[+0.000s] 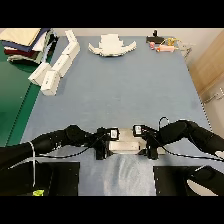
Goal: Fold the box.
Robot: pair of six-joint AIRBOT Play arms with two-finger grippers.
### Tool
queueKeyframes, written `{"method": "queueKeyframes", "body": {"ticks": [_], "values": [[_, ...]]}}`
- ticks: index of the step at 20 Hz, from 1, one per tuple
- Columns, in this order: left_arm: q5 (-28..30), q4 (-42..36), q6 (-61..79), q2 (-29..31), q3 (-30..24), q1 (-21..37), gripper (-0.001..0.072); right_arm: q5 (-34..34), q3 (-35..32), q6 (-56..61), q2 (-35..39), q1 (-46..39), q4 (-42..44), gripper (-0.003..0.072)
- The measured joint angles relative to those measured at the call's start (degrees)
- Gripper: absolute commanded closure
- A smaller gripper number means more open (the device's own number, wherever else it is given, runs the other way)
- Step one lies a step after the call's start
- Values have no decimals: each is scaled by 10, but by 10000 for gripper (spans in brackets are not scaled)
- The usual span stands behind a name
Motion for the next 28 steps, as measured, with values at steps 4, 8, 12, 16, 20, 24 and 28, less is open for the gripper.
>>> {"method": "queueKeyframes", "body": {"ticks": [4, 8, 12, 16, 20, 24, 28], "values": [[0, -7, 1, 2, -5, 2, 6, 0, 0, 0, 0, 0, 0, 205], [-1, -9, 3, 3, -6, 2, 6, 0, 0, 0, 0, 0, 0, 205], [-6, -9, 6, 3, -6, 0, 184, 0, 0, -2, 0, 0, 0, 205], [-7, -9, 8, 3, -6, -1, 183, 0, 0, -2, 0, 0, 0, 205], [-9, -9, 9, 3, -6, -1, 182, 0, 0, -1, 0, 0, 0, 205], [-10, -9, 9, 3, -6, -1, 183, 0, 0, -1, 0, 0, 0, 205], [-10, -9, 9, 3, -6, -1, 183, 0, 0, -1, 0, 0, 0, 204]]}}
